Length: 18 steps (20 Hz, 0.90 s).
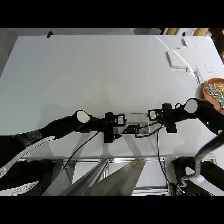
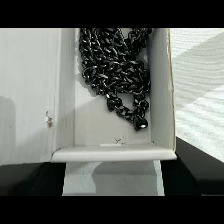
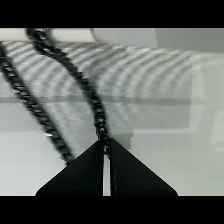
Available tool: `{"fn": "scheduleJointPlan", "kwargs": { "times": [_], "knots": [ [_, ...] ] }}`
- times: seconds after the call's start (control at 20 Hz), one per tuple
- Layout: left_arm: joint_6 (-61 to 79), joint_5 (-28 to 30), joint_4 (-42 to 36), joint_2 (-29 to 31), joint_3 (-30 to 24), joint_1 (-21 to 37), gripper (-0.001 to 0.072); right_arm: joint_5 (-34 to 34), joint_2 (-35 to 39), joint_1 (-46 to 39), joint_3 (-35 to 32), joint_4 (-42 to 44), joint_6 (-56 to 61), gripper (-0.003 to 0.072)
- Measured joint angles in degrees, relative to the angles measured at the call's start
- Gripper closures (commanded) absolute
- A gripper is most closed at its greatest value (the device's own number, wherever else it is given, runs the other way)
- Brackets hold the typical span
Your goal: Fold the box and place the chain.
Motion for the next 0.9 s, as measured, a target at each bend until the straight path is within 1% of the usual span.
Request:
{"fn": "scheduleJointPlan", "kwargs": {
  "times": [0.1,0.15,0.2,0.45,0.5,0.55,0.6,0.75,0.9],
  "knots": [
    [0.0,0.0,0.0,0.0,0.0,0.0,0.0378,1.44,3.02,0.02,-0.26,-0.42,0.09,0.0667],
    [0.0,0.0,0.0,0.0,0.0,0.0,0.0378,0.63,5.01,0.02,-0.24,0.46,0.74,0.0667],
    [0.0,-0.02,0.0,0.0,0.0,0.0,0.0378,1.38,6.97,0.02,-0.26,1.27,1.44,0.0667],
    [0.0,0.0,0.0,0.0,0.0,0.0,0.0378,5.31,16.7,0.04,-0.28,9.46,3.85,0.0666],
    [0.0,0.0,0.0,0.0,0.0,0.0,0.0378,5.55,17.75,0.02,-0.31,10.43,4.0,0.0639],
    [0.0,0.0,0.0,0.0,0.0,0.0,0.0378,5.88,18.49,0.02,-0.46,10.97,4.22,0.0536],
    [0.0,0.0,0.0,0.0,0.0,0.0,0.0378,5.9,18.91,0.02,-0.72,11.34,4.31,0.0458],
    [0.0,0.0,0.0,0.0,0.0,0.0,0.0378,4.39,18.47,0.02,-2.8,11.1,4.52,0.0455],
    [0.0,0.0,0.0,0.0,0.0,0.0,0.0378,1.49,16.72,0.02,-5.68,9.14,4.57,0.046]
  ]
}}
